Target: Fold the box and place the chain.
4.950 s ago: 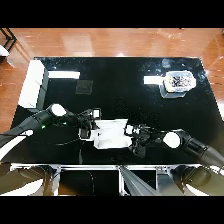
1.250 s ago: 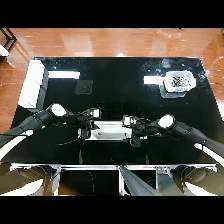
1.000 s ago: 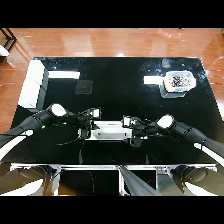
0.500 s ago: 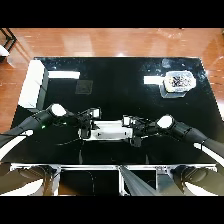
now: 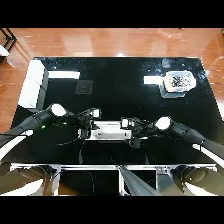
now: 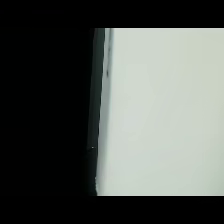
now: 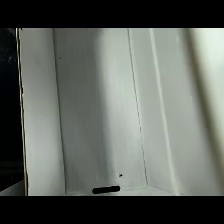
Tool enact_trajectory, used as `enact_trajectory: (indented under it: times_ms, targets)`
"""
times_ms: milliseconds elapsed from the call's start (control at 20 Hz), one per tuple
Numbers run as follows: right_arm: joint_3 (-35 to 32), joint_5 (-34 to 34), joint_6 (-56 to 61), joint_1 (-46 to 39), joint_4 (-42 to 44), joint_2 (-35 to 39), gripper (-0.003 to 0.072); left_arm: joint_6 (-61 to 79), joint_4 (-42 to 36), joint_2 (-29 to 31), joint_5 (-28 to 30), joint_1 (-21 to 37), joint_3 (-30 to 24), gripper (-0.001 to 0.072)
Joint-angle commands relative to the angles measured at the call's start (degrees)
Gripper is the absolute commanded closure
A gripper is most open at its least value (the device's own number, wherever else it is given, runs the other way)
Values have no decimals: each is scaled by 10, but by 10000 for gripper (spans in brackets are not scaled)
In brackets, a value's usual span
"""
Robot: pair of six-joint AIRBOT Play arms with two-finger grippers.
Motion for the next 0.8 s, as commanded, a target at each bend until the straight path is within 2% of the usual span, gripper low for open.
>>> enact_trajectory:
  times_ms: [0,200,300,750]
  targets:
    - [0,-10,11,7,-13,-1,-16,-1,0,0,0,0,1,684]
    - [0,-10,12,7,-12,-1,-15,-1,0,0,0,0,1,684]
    - [0,-10,12,7,-12,-1,157,-1,0,0,0,0,1,684]
    - [0,-12,14,7,-12,-1,157,-1,0,0,0,0,1,679]
